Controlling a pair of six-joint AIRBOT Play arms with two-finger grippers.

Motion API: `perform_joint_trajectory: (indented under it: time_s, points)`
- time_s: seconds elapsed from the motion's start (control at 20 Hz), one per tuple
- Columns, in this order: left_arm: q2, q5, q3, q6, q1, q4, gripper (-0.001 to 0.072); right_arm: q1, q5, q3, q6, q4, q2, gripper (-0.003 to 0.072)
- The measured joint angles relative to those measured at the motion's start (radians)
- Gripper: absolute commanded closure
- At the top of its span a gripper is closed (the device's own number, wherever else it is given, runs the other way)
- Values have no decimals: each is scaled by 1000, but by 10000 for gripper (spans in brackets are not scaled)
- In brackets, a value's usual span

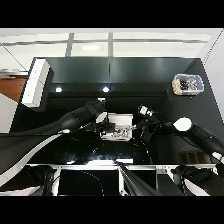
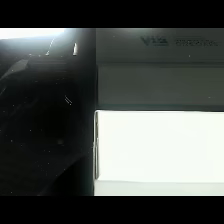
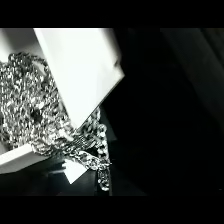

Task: Fold the box and place the chain.

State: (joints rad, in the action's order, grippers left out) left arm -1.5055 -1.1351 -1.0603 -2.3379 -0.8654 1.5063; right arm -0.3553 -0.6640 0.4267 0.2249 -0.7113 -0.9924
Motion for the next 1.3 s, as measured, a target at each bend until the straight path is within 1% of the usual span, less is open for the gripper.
perform_joint_trajectory:
  time_s: [0.15,0.35,0.5,0.6,0.65,0.7,0.75,0.8,0.85,0.95,1.1,1.2,1.3]
  points:
    - [0,0,0,0,0,0,675,40,-85,51,123,-50,98,647]
    - [0,0,0,0,0,0,675,70,-218,162,262,-68,220,647]
    - [0,0,0,0,0,0,675,76,-291,230,320,2,261,647]
    - [0,0,0,0,0,0,675,65,-309,250,343,62,258,647]
    - [0,0,0,0,0,0,675,53,-315,254,354,78,247,631]
    - [0,0,0,0,0,0,675,36,-322,258,366,92,229,495]
    - [0,0,0,0,0,0,675,19,-324,261,375,105,209,294]
    - [0,0,0,0,0,0,675,3,-324,263,382,108,187,169]
    - [0,0,0,0,0,0,675,-7,-324,265,389,106,171,127]
    - [0,0,0,0,0,0,675,-3,-315,267,399,65,151,127]
    - [0,0,0,0,0,0,675,54,-320,261,431,-63,138,126]
    - [0,0,0,0,0,0,675,84,-299,219,444,-137,132,125]
    - [0,0,0,0,0,0,675,85,-226,143,425,-177,126,125]
